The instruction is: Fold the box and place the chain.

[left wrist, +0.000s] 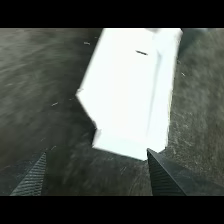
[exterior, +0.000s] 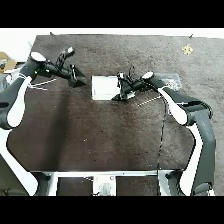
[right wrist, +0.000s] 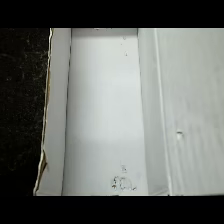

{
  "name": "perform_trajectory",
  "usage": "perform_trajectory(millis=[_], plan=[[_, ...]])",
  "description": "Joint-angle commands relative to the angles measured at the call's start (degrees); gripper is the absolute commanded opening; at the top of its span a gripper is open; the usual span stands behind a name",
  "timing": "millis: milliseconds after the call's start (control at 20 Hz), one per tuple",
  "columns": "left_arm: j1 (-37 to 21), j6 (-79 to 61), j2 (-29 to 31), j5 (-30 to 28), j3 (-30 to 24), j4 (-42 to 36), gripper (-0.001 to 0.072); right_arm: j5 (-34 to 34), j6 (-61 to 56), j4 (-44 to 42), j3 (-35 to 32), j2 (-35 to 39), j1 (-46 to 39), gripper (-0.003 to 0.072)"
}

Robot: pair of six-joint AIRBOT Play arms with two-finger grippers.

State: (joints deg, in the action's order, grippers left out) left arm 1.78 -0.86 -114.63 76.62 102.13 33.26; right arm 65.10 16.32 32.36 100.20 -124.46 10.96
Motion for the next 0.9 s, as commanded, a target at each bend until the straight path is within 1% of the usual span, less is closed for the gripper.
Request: perform_trajectory(millis=[0, 50, 200, 500, 850], plan=[[-0.66, -13.03, -5.46, 2.03, -0.76, -3.61, 0.0704, 0.04, 0.00, -0.02, 0.00, -0.02, 0.04, 0.0438], [-0.66, -14.38, -6.51, 1.95, -0.76, -3.65, 0.0715, 0.02, 0.00, -0.02, 0.00, -0.02, 0.04, 0.0438], [0.37, -19.67, -8.48, 3.39, -0.94, -3.69, 0.0716, 0.02, 0.00, -0.02, 0.00, -0.02, 0.04, 0.0438], [2.40, -19.78, -9.51, 3.39, -1.01, -3.82, 0.0715, 0.02, -0.02, -0.02, 0.00, -0.02, 0.04, 0.0437], [2.93, -19.78, -9.68, 3.98, -1.03, -5.35, 0.0715, 0.02, -0.02, 0.00, 0.00, -0.02, 0.04, 0.0437]])
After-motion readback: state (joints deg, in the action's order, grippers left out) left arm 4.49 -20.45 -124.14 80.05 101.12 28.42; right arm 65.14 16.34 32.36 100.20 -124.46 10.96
